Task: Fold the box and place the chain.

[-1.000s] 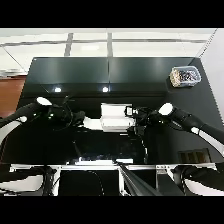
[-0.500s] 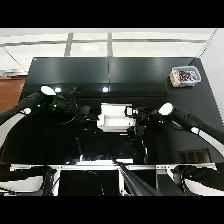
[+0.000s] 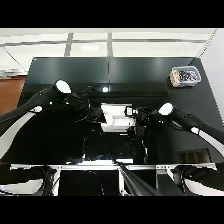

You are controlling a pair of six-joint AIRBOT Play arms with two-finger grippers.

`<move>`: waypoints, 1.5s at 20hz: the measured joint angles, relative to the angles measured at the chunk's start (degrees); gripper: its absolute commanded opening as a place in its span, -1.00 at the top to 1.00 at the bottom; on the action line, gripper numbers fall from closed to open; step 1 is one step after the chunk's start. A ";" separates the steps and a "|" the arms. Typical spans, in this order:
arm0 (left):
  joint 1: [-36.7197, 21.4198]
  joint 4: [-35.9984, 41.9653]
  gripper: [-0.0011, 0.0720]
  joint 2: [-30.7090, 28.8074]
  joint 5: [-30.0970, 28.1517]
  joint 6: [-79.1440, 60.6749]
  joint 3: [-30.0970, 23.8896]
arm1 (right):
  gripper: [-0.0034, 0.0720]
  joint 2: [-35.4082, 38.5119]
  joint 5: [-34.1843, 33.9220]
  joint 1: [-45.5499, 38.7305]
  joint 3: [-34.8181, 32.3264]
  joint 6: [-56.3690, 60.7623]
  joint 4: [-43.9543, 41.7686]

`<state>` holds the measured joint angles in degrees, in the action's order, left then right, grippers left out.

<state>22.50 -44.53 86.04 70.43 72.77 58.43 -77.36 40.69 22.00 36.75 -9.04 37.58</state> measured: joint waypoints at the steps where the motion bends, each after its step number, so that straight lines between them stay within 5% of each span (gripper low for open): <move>1: 0.87 -1.66 -0.15 0.00 -0.85 2.08 0.59 | 0.26 0.00 0.00 0.00 0.00 0.00 -0.02; 12: 8.79 -17.57 -0.14 0.00 -8.13 23.37 2.45 | 0.26 0.00 0.00 0.00 -0.02 -0.02 -0.02; 20: 16.85 -34.01 -0.14 0.44 -8.04 44.81 4.33 | 0.26 0.00 0.00 0.00 0.00 -0.02 -0.02; 26: 20.06 -38.07 -0.14 2.56 -7.82 52.02 6.21 | 0.26 0.00 0.00 0.00 0.00 0.00 0.00; 30: 20.79 -38.82 0.16 3.67 -6.29 53.07 7.67 | 0.26 0.00 0.00 0.00 0.00 -0.02 0.00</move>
<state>43.29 -83.35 89.71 64.14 125.84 66.11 -77.36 40.69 22.00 36.75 -9.06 37.58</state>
